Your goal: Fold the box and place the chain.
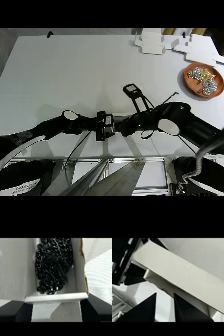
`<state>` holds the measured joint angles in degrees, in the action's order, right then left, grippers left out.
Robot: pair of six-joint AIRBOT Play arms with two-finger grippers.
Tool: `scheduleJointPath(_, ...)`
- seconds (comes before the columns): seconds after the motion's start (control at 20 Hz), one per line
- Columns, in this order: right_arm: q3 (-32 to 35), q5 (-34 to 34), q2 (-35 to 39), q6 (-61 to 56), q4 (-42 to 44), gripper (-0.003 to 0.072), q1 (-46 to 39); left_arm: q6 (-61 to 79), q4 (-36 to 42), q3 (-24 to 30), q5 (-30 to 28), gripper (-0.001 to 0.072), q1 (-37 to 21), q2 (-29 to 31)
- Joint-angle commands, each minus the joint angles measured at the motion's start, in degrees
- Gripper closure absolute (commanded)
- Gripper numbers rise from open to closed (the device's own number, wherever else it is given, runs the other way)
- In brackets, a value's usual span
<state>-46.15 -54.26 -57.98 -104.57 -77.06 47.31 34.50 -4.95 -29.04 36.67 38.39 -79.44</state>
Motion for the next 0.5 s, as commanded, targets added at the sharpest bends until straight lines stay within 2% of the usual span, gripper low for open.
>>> scheduleJointPath(0.0, -1.6, -1.6, -1.3, 1.0, 0.8, 0.0381, -0.1, 0.0, 0.0, 0.0, 0.0, 0.0434, 0.0, 0.0)
scheduleJointPath(0.1, -5.3, -4.9, -0.8, 2.6, 0.5, 0.0343, -2.1, 0.0, 0.0, 0.0, 0.0, 0.0434, 0.0, 0.0)
scheduleJointPath(0.25, -11.0, -9.2, -0.4, 3.1, -2.2, 0.0343, -9.2, 0.0, 0.0, 0.0, 0.0, 0.0434, 0.0, 0.0)
scheduleJointPath(0.45, -11.8, -11.8, -1.2, 3.1, -8.9, 0.0351, -21.9, 0.0, 0.0, 0.0, 0.0, 0.0434, 0.0, 0.0)
